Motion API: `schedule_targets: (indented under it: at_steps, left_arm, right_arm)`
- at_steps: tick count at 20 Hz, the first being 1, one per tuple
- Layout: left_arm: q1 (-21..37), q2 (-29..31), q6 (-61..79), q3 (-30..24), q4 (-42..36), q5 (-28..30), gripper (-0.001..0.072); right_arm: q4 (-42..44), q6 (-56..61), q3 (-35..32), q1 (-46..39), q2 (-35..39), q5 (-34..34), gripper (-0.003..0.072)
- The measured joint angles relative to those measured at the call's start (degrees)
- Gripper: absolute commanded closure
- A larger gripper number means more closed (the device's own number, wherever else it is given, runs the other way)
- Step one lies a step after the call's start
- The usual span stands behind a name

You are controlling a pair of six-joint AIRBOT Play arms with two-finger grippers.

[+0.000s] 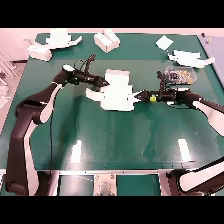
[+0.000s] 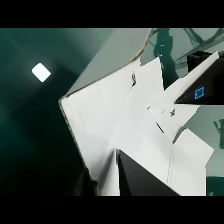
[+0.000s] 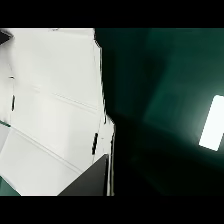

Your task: Fold the box and place the chain.

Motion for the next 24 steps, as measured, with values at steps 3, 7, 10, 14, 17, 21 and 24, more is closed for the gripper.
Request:
schedule_targets:
  at_steps: [3, 7, 10, 14, 17, 21, 24]
  left_arm:
    - [-0.02, -0.5, 0.68, 0.0, 0.33, -1.11, 0.0486]
    - [-0.02, -0.81, 1.7, 0.0, 0.52, -1.9, 0.0487]
    - [-0.02, -0.92, 2.4, 0.0, 0.85, -2.43, 0.0486]
    - [-0.02, -0.92, 3.45, 0.0, 1.6, -2.89, 0.0488]
    - [-0.02, -0.92, 3.93, 0.0, 1.9, -2.86, 0.0586]
    - [-0.04, -0.92, 6.03, 0.02, 1.9, -3.34, 0.0687]
    - [-0.07, -0.92, 11.1, 0.02, 1.95, -3.72, 0.0688]
  right_arm:
    - [-0.02, -0.22, -0.02, -0.07, -0.02, -0.02, 0.068]
    - [-0.02, -0.44, -0.02, -0.11, -0.02, -0.11, 0.068]
    - [0.0, -0.5, -0.02, -0.11, 0.0, -0.37, 0.068]
    - [0.02, -0.66, -0.02, -0.11, -0.02, -0.57, 0.068]
    - [0.02, -0.74, -0.02, -0.11, 0.0, -0.61, 0.068]
    - [0.02, -0.87, -0.02, -0.13, 0.0, -0.9, 0.068]
    - [0.0, -0.94, -0.02, -0.13, -0.02, -0.85, 0.068]
